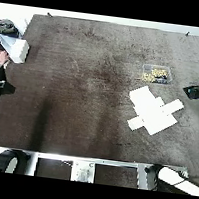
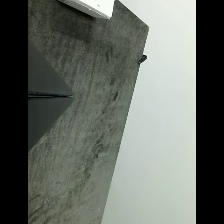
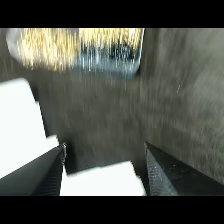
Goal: Fold the box and place the chain.
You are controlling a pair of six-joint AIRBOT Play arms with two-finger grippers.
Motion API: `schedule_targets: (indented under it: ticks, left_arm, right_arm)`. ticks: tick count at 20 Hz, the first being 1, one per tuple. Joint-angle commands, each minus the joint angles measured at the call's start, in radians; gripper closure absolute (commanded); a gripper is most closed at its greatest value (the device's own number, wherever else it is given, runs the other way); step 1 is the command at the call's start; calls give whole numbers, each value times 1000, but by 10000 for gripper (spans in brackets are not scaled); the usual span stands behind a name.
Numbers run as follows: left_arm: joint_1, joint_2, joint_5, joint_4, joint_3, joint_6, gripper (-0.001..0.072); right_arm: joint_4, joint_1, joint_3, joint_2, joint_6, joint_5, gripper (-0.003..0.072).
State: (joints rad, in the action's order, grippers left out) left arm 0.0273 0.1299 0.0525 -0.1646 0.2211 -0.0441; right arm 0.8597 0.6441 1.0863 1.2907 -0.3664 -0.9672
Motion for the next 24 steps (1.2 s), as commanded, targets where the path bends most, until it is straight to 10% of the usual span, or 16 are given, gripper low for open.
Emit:
schedule_targets:
  ticks: [1, 7, 24]
  left_arm:
    - [0, 0, -2, 0, 1, 0, 697]
    - [0, 0, -2, 0, 1, 0, 697]
    - [0, 0, -2, 0, 1, 0, 697]
  right_arm:
    - [227, 30, 246, 221, -37, -314, 137]
    - [215, 25, 486, 435, -49, -497, 211]
    - [267, -25, 447, 575, 127, -610, 298]
